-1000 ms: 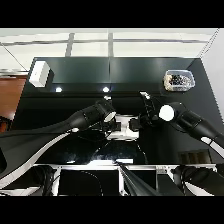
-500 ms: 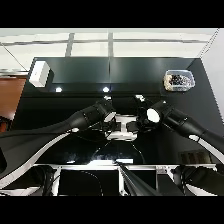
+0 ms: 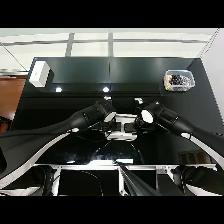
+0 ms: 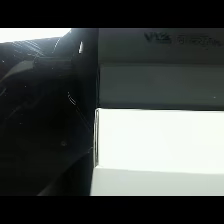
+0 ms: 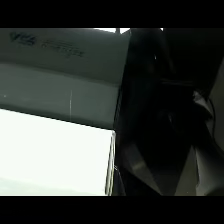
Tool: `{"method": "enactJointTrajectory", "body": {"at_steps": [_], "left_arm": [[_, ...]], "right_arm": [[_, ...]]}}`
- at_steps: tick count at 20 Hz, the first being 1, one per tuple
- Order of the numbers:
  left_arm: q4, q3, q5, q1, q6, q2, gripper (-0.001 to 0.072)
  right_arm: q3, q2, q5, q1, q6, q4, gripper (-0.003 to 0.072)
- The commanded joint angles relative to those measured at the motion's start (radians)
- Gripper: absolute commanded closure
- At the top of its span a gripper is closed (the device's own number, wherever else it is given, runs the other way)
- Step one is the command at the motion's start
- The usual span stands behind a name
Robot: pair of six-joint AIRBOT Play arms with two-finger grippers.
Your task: Fold the box and place the chain.
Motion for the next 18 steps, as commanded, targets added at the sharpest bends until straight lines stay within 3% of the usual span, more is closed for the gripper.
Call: {"method": "enactJointTrajectory", "body": {"at_steps": [1, 2, 3, 7, 8, 9, 11, 12, 15, 16, 17, 18], "left_arm": [[0.0, 0.0, -0.001, 0.001, 0.001, -0.001, 0.0684], [0.0, 0.0, -0.001, 0.001, 0.001, -0.001, 0.0684], [0.001, 0.0, -0.001, 0.001, 0.001, -0.001, 0.0684], [0.0, 0.0, -0.001, 0.001, 0.001, -0.001, 0.0684], [0.0, 0.0, -0.001, 0.001, 0.001, -0.001, 0.0684], [0.0, 0.0, -0.001, 0.0, 0.001, -0.001, 0.0684], [0.0, 0.0, -0.001, 0.0, 0.001, -0.001, 0.0684], [0.0, 0.0, -0.001, 0.0, 0.001, -0.001, 0.0684], [0.0, 0.0, -0.001, 0.0, 0.001, -0.001, 0.0684], [0.0, 0.0, -0.001, 0.0, 0.001, -0.001, 0.0684], [0.0, 0.0, 0.0, 0.0, 0.001, -0.001, 0.0684], [0.0, 0.0, 0.0, 0.001, 0.001, -0.001, 0.0684]], "right_arm": [[0.003, -0.006, -0.007, 0.002, 0.03, -0.001, 0.0571], [0.003, -0.006, -0.009, 0.002, 0.039, 0.0, 0.0653], [0.003, -0.006, -0.01, 0.002, 0.04, 0.002, 0.0678], [0.003, -0.006, -0.008, 0.003, 0.039, 0.016, 0.0674], [0.003, -0.006, -0.008, 0.003, 0.04, 0.016, 0.0606], [0.004, -0.006, -0.008, 0.003, 0.04, 0.016, 0.0486], [0.005, -0.005, -0.008, 0.003, 0.04, 0.016, 0.0489], [0.005, -0.005, -0.009, 0.003, 0.04, 0.016, 0.0652], [0.005, -0.005, -0.011, 0.003, 0.04, 0.019, 0.0676], [0.005, -0.003, -0.01, 0.003, 0.04, 0.019, 0.064], [0.008, 0.003, 0.001, 0.003, 0.04, 0.019, 0.0412], [0.014, 0.013, 0.014, 0.0, 0.035, 0.015, 0.0326]]}}
